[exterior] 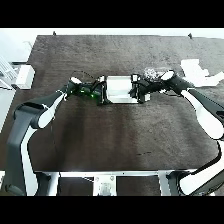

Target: Fold the box and place the chain.

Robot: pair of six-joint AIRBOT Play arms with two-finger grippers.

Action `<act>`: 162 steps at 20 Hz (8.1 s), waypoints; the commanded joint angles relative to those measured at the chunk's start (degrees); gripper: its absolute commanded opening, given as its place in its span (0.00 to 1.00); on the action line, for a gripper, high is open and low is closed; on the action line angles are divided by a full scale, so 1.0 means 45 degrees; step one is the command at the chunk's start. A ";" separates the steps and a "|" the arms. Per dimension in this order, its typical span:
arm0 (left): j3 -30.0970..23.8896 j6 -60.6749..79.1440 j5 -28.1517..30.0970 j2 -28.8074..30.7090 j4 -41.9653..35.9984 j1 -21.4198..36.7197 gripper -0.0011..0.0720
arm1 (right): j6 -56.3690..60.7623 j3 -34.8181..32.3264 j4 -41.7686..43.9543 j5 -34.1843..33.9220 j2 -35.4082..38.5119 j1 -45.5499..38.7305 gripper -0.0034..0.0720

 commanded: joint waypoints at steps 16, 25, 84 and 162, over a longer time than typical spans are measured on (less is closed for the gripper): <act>-0.0005 -0.0005 0.0000 0.0005 -0.0010 -0.0010 0.74 | 0.1015 -0.0010 -0.1535 0.1146 0.0923 -0.0515 0.07; -0.0005 -0.0005 0.0000 0.0005 -0.0005 -0.0010 0.74 | 0.9471 -0.0044 -0.1598 0.0869 0.2788 -0.3109 0.07; -0.0005 0.0000 0.0000 0.0005 -0.0010 -0.0010 0.74 | 1.7369 0.1549 -0.1710 0.2118 0.0204 0.0005 0.73; -0.0005 0.0000 0.0000 0.0005 -0.0039 -0.0010 0.74 | 2.5262 0.5678 -1.1934 0.4522 0.0083 0.3254 0.72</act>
